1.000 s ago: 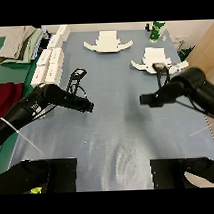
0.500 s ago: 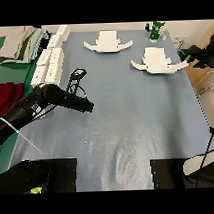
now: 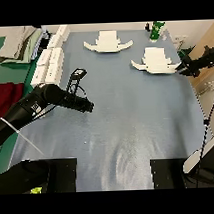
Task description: Fold the box.
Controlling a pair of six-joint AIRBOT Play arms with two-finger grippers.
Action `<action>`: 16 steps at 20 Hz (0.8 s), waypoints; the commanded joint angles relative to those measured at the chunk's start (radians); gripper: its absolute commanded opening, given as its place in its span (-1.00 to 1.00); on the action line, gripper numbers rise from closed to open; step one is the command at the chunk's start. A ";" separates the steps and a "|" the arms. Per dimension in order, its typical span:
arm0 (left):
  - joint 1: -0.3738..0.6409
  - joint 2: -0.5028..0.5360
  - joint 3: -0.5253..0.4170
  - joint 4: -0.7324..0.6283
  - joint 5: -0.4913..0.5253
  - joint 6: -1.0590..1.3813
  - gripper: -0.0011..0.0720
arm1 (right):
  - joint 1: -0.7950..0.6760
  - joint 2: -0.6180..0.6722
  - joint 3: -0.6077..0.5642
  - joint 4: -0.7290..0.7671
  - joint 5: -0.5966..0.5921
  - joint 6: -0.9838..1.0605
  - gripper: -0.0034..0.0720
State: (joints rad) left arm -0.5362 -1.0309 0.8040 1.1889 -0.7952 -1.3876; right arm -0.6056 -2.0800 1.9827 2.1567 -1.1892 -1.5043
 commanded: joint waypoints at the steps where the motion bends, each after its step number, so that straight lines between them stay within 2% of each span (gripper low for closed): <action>1: 0.000 0.000 0.000 0.000 0.000 0.000 -0.92 | 0.021 -0.030 0.026 0.063 0.016 -0.034 -0.13; 2: 0.000 0.000 0.000 0.000 0.000 0.000 -0.92 | 0.027 -0.031 0.035 0.063 0.023 -0.034 -0.13; 3: 0.000 0.000 0.000 0.000 0.000 0.000 -0.92 | 0.029 -0.031 0.043 0.063 0.025 -0.036 -0.28; 4: 0.000 0.000 0.000 0.000 0.000 0.000 -0.92 | 0.034 -0.031 0.048 0.066 0.017 -0.051 -0.64; 5: 0.000 0.000 0.000 0.000 0.000 0.000 -0.92 | 0.039 -0.031 0.049 0.068 -0.004 -0.052 -0.90; 9: 0.000 0.000 0.000 0.000 0.000 0.000 -0.92 | 0.078 -0.003 0.045 0.070 -0.100 -0.082 -0.91; 11: 0.000 0.000 0.000 0.000 0.000 0.000 -0.92 | 0.111 0.061 0.005 0.050 -0.120 -0.093 -0.91; 13: 0.000 0.000 0.000 0.000 0.000 0.000 -0.92 | 0.149 0.147 -0.068 -0.005 -0.124 -0.092 -0.91; 16: 0.000 0.000 0.000 0.000 0.000 0.000 -0.92 | 0.209 0.318 -0.266 -0.076 -0.108 -0.074 -0.91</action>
